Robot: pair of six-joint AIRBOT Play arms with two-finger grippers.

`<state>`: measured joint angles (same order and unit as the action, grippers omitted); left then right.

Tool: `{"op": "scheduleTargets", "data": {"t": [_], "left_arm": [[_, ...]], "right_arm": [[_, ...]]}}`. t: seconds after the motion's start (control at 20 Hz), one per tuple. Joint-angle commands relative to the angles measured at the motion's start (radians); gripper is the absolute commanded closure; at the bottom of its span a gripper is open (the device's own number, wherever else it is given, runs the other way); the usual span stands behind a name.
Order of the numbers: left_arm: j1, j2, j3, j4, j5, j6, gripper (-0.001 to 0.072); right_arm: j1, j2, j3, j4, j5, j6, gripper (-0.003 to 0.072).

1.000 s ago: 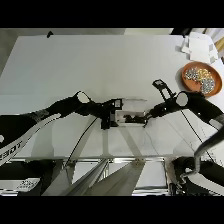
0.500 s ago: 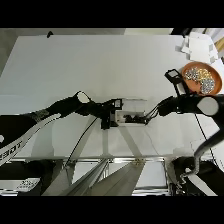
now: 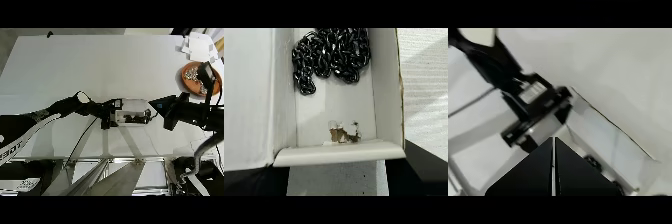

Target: Fold the box and place the chain.

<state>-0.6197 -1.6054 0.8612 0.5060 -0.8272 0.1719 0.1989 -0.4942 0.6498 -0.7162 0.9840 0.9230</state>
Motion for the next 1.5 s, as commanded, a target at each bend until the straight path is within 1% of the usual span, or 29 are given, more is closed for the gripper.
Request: {"op": "scheduleTargets", "data": {"t": [0.0,0.1,0.15,0.2,0.25,0.35,0.4,0.45,0.5,0.55,0.6,0.75,0.95,1.1,1.2,1.3,1.35,1.4,1.45], "left_arm": [[0.001,0.001,0.0,0.0,0.0,0.0,0.0701],[0.001,0.001,0.0,0.0,0.0,0.0,0.0701],[0.001,0.001,0.0,0.0,0.0,0.0,0.0701],[0.001,0.001,0.0,0.0,0.0,0.0,0.0701],[0.001,0.001,0.0,0.0,0.0,0.0,0.0701],[0.001,0.001,0.0,0.0,0.0,0.0,0.0701],[0.001,0.001,0.0,0.0,0.001,0.0,0.0701],[0.001,0.001,0.0,0.0,0.0,0.0,0.0701],[0.001,0.001,0.0,0.0,0.0,0.0,0.0701],[0.001,0.001,0.0,0.0,0.0,0.0,0.0701],[0.001,0.001,0.0,0.0,0.001,0.0,0.0701],[0.001,0.001,0.0,0.0,0.0,0.0,0.0701],[0.001,0.001,0.0,0.0,0.0,0.0,0.0701],[0.001,0.001,0.0,0.0,0.0,0.0,0.0701],[0.001,0.001,0.0,0.0,0.0,0.0,0.0701],[0.001,0.001,0.0,0.0,0.0,0.0,0.0701],[0.001,0.001,0.0,0.0,0.0,0.0,0.0701],[0.001,0.001,0.0,0.0,0.0,0.0,0.0701],[0.001,0.001,0.0,0.0,0.0,0.0,0.0701]], "right_arm": [[-0.001,0.009,0.0,-0.062,0.03,-0.013,0.0674],[-0.001,-0.026,0.0,-0.304,0.065,0.103,0.0673],[-0.001,-0.053,-0.002,-0.416,0.105,0.127,0.0662],[-0.001,-0.079,-0.014,-0.489,0.138,0.113,0.0585],[-0.001,-0.106,-0.043,-0.515,0.164,0.021,0.0496],[0.0,-0.151,-0.126,-0.486,0.21,-0.339,0.0487],[-0.001,-0.171,-0.163,-0.466,0.2,-0.5,0.0444],[0.0,-0.191,-0.201,-0.428,0.151,-0.601,0.0307],[0.0,-0.209,-0.233,-0.396,0.08,-0.669,0.0185],[-0.001,-0.227,-0.26,-0.381,-0.003,-0.721,0.0084],[-0.001,-0.245,-0.277,-0.384,-0.058,-0.758,0.0062],[0.0,-0.309,-0.283,-0.376,-0.127,-0.857,0.0063],[-0.001,-0.408,-0.283,-0.292,-0.177,-1.069,0.0064],[-0.001,-0.441,-0.283,-0.269,-0.293,-1.081,0.0064],[-0.001,-0.442,-0.283,-0.251,-0.339,-1.082,0.0071],[-0.001,-0.465,-0.283,-0.173,-0.34,-1.085,0.0116],[0.0,-0.487,-0.283,-0.143,-0.339,-1.096,0.0122],[0.0,-0.507,-0.283,-0.134,-0.339,-1.117,0.0157],[0.0,-0.519,-0.283,-0.135,-0.341,-1.128,0.0162]]}}
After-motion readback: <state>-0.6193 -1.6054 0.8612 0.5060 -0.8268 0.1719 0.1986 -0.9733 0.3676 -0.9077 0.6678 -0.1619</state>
